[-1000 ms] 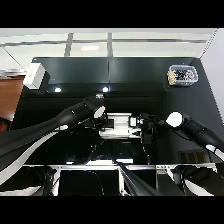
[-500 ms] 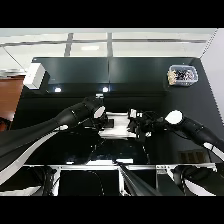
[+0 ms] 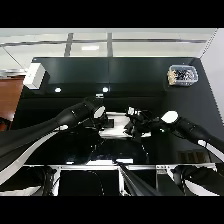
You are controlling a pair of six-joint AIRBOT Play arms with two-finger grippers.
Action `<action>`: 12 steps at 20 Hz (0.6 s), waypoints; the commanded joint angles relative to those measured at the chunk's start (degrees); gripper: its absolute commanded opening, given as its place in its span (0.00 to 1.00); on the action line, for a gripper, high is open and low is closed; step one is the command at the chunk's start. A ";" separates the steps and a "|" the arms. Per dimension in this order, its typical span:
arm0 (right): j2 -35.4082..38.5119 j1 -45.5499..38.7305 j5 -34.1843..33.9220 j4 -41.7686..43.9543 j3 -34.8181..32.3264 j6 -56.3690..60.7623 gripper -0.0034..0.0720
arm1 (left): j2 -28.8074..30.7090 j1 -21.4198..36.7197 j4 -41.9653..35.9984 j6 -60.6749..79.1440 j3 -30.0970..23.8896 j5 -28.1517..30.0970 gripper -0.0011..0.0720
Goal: Fold the box and place the chain.
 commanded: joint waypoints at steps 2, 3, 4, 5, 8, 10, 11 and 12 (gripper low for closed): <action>-0.24 0.09 -0.26 0.31 0.04 1.05 0.67 | -0.04 0.00 -0.02 -0.02 0.07 0.02 0.05; -0.20 0.04 -0.09 0.02 0.07 2.05 0.42 | -0.04 0.00 -0.02 -0.02 0.07 0.02 0.05; 0.20 -0.24 1.88 -0.11 0.07 3.26 0.08 | -0.04 0.00 -0.02 -0.02 0.07 0.04 0.05; 1.07 -0.72 4.26 -0.11 0.09 6.03 0.06 | -0.04 0.00 -0.02 -0.04 0.07 0.07 0.05; 8.66 -5.64 12.39 -5.14 0.17 33.38 0.06 | -0.04 0.00 -0.02 -0.02 0.07 0.02 0.05; 14.99 -13.60 18.64 -13.88 0.87 53.75 0.06 | -0.04 0.00 -0.02 -0.02 0.07 0.02 0.05; 17.73 -18.93 21.84 -18.53 1.05 61.07 0.06 | -0.04 0.00 -0.02 -0.04 0.07 0.02 0.05; 19.47 -24.11 24.04 -22.51 1.03 65.48 0.06 | -0.04 0.02 0.00 -0.04 0.07 0.02 0.05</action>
